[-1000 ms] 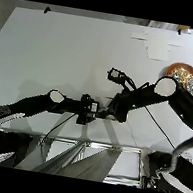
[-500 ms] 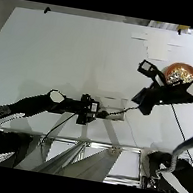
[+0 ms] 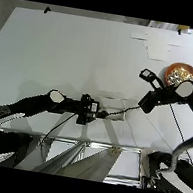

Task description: Fold the box and place the chain.

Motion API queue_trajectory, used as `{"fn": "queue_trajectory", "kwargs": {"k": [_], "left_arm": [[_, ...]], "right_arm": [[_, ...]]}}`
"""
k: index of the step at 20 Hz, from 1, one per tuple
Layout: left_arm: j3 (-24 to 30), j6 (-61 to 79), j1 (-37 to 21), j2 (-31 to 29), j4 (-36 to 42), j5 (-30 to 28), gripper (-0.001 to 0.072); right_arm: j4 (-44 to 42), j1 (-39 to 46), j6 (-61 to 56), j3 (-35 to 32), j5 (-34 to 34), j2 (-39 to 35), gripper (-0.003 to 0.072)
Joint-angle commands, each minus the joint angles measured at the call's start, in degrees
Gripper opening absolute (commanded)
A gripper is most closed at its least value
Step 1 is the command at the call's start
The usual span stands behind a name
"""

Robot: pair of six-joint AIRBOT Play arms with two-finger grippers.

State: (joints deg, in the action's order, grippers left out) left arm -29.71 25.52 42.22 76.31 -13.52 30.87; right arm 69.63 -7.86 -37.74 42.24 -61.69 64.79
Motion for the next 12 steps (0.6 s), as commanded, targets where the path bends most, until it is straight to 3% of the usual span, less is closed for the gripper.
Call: {"fn": "queue_trajectory", "kwargs": {"k": [1, 12], "left_arm": [[0.0, 0.0, 0.0, 0.0, 0.0, 0.0, 0.0151], [0.0, 0.0, 0.0, 0.0, 0.0, 0.0, 0.0151]], "right_arm": [[1.6, -2.6, 6.2, -0.4, 1.1, 4.2, 0.0225], [3.3, -5.5, 12.8, -0.5, 4.3, 9.2, 0.0218]]}}
